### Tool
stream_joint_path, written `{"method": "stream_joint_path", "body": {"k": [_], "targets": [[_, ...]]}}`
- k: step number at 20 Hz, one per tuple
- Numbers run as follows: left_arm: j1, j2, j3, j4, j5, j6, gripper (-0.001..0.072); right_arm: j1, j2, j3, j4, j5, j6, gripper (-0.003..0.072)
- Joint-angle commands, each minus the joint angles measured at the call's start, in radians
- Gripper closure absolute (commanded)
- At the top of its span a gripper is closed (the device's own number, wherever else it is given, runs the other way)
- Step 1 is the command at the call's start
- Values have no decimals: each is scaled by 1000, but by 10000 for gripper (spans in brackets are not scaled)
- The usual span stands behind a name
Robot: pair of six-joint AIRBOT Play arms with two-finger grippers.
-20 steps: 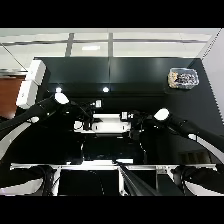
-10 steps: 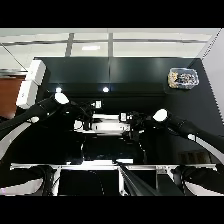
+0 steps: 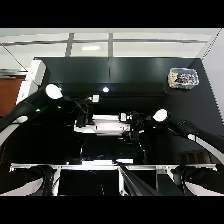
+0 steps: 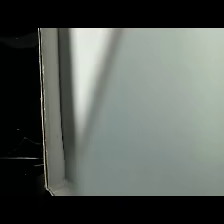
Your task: Fold the box and place the chain.
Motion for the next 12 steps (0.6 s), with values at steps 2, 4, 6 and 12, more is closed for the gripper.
{"method": "stream_joint_path", "body": {"k": [2, 4, 6, 12], "targets": [[12, 144, 26, 180, -174, -382, 197, 0, 0, 0, -1, 0, 0, 609], [10, 174, 23, 161, -311, -438, 680, 0, 0, 0, -1, 0, 0, 609], [5, 174, -11, 52, -367, -464, 681, 0, 0, 0, -1, 0, 0, 609], [24, 170, -184, -548, 248, -267, 681, 0, 0, 0, 0, 0, 0, 609]]}}
